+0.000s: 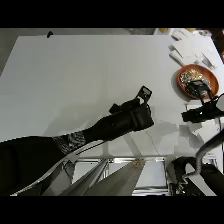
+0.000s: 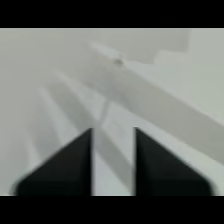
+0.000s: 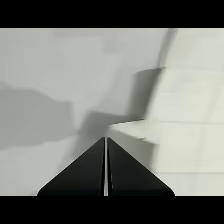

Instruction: Fold the box and place the chain.

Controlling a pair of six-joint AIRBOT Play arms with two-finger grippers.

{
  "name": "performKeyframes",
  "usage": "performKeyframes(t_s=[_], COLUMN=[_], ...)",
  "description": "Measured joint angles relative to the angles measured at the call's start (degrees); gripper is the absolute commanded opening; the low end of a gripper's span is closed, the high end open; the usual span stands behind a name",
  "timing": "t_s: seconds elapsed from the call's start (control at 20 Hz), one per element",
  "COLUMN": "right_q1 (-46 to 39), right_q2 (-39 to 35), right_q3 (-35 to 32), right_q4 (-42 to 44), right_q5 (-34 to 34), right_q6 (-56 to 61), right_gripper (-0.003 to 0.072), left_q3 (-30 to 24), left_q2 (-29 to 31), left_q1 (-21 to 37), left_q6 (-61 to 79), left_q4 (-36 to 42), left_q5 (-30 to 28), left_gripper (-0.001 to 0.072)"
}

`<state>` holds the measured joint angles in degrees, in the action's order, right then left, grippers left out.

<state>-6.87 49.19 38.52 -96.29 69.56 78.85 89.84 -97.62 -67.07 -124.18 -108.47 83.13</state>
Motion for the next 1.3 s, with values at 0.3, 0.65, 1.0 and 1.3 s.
performKeyframes(t_s=[0.3, 0.65, 1.0, 1.3], right_q1=[-5.7, -16.8, -24.4, -25.9], right_q2=[1.7, 13.1, 21.8, 27.4], right_q3=[6.6, 8.2, 9.0, 9.4], right_q4=[-17.8, -27.4, -32.5, -35.2], right_q5=[-1.7, -2.4, -2.3, -4.4], right_q6=[5.1, 6.1, 5.1, 5.9], right_gripper=[0.0584, 0.0510, 0.0389, 0.0330], left_q3=[0.0, 0.0, 0.0, 0.0], left_q2=[0.0, 0.0, 0.0, 0.0], left_q1=[10.3, 22.9, 26.6, 26.9], left_q6=[1.9, 8.2, 14.2, 16.7], left_q4=[-7.8, -9.0, -4.9, -3.0], left_q5=[6.7, 10.8, 6.1, 2.4], left_gripper=[0.0017, 0.0017, 0.0016, 0.0008])
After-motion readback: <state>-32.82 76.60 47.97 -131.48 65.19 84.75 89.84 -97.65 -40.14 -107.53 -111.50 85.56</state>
